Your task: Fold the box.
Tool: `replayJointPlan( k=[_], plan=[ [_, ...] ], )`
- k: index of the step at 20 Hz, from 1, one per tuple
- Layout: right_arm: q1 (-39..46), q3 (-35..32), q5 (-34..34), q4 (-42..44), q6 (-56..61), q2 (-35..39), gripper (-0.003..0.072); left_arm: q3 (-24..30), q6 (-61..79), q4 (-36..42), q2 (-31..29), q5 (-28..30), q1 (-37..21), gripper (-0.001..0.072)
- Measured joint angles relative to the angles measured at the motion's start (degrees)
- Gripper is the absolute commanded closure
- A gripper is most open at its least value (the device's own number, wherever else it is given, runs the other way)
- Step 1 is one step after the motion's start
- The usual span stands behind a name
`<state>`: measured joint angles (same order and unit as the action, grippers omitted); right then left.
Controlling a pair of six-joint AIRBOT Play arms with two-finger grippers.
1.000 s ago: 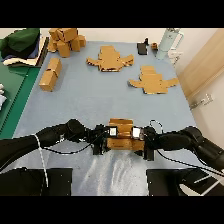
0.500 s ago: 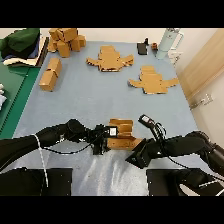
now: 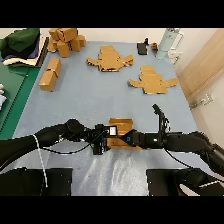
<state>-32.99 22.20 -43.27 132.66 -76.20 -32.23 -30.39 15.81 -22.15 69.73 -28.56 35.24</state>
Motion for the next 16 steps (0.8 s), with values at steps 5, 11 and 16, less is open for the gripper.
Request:
replayJointPlan(
  k=[5,11,16],
  plan=[
    [0.0,0.0,2.2,-0.3,2.3,0.0,-0.0022,0.0,-2.1,-0.3,-1.7,0.1,0.0,0.0224],
    [0.0,0.0,3.8,-1.6,3.0,0.0,-0.0022,1.3,-5.6,-2.6,-2.1,1.7,0.0,0.0224],
    [0.0,0.0,5.2,-2.0,3.2,0.0,-0.0022,1.9,-6.3,-3.3,-2.2,2.3,0.0,0.0224]
  ],
)
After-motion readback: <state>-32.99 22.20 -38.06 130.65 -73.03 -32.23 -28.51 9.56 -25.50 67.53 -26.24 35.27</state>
